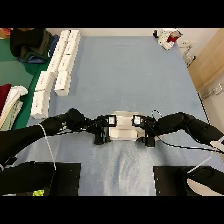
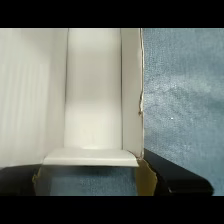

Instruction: Fold the box.

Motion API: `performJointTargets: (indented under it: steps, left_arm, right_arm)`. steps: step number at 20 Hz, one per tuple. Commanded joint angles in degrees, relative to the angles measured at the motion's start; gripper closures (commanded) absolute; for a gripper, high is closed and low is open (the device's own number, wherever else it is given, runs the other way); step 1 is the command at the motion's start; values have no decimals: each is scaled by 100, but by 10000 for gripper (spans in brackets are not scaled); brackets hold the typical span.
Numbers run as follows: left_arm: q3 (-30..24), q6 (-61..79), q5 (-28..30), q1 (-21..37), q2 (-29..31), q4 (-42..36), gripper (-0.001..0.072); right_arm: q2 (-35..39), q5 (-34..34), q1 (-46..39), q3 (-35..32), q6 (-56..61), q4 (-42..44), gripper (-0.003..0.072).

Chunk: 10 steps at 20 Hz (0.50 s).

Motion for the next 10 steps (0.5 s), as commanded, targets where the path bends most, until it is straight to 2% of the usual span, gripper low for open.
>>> performJointTargets:
  steps: [1, 6, 7, 8, 9, 10]
  left_arm:
    - [20, 0, -4, 2, 0, -136, 18]
    - [17, -2, -13, 2, 0, -136, 19]
    - [17, -4, -20, 2, -2, -136, 44]
    - [17, 0, -42, 2, -2, -133, 187]
    - [17, 28, -103, 2, -9, -107, 258]
    - [17, 28, -114, 2, -9, -94, 249]
  right_arm:
    - [0, 2, 2, 4, 2, 0, 176]
    - [0, 0, 2, 4, 0, 0, 176]
    - [0, 2, 2, 4, 0, 0, 177]
    - [0, 0, 2, 4, 2, 0, 177]
    - [0, 0, 2, 4, 2, 0, 177]
    - [0, 0, 2, 4, 2, 0, 177]
